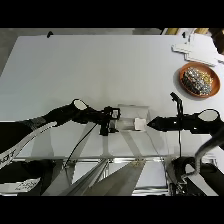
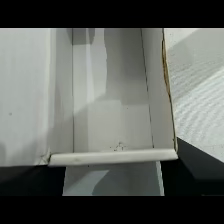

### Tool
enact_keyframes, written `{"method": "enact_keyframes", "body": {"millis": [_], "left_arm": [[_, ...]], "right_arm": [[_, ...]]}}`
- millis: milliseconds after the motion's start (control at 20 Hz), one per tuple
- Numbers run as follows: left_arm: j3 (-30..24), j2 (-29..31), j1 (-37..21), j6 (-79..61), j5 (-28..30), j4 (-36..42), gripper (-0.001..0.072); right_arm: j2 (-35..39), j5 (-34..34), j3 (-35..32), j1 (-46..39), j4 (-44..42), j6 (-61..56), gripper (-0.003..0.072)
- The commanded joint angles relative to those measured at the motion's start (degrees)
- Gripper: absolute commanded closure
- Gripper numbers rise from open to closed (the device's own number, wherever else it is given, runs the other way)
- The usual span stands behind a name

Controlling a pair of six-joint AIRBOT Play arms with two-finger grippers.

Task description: Fold the box and place the chain.

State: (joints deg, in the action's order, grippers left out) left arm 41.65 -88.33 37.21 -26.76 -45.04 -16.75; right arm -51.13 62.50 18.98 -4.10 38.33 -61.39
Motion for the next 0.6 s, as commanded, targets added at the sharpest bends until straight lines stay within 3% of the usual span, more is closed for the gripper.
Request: {"method": "enact_keyframes", "body": {"millis": [0,150,300,400,550], "left_arm": [[0.0,0.0,0.0,0.0,0.0,0.0,0.054],[0.0,0.0,0.0,0.0,0.0,0.0,0.054],[0.0,0.0,0.0,0.0,0.0,0.0,0.054],[0.0,0.0,0.0,0.0,0.0,0.0,0.054],[0.0,0.0,0.0,0.0,0.0,0.0,0.054]], "right_arm": [[2.3,1.2,0.0,0.2,-1.0,0.3,0.0471],[2.4,1.2,0.0,0.2,-1.0,0.3,0.0365],[2.4,-0.2,0.0,1.2,-0.5,-1.4,0.0341],[2.4,-4.3,0.0,6.0,2.3,-7.9,0.0217],[1.9,-9.7,2.7,14.8,10.1,-19.3,0.0217]]}}
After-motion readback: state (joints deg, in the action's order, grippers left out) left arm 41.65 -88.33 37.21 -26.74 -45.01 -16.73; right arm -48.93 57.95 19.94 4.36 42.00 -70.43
